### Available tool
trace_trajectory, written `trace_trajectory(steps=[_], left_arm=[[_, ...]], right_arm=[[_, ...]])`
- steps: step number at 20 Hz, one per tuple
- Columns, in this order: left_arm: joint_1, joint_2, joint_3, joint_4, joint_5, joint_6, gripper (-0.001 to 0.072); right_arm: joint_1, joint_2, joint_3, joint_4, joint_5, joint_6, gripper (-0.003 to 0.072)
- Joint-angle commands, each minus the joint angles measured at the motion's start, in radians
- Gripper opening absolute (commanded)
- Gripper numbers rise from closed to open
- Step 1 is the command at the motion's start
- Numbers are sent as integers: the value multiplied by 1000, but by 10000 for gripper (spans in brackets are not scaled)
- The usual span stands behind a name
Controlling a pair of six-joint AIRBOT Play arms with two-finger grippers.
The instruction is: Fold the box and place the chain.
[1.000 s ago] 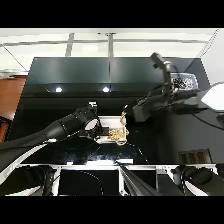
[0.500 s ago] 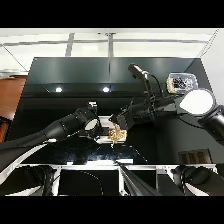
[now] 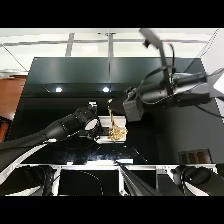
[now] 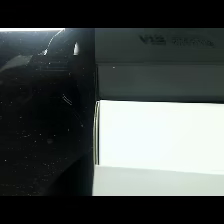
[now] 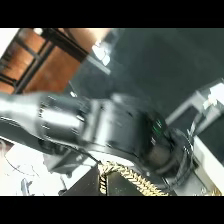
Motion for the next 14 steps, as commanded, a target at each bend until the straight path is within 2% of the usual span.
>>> trace_trajectory(steps=[1,4,8,14], left_arm=[[-1,1,0,0,0,0,29],[-1,1,0,0,0,0,29],[-1,1,0,0,-1,0,29],[-1,1,0,0,-1,0,29]], right_arm=[[-3,0,80,5,14,0,7],[-17,0,103,1,23,0,7],[-21,-3,96,-89,54,27,7],[-22,-4,-12,-111,55,31,7]])
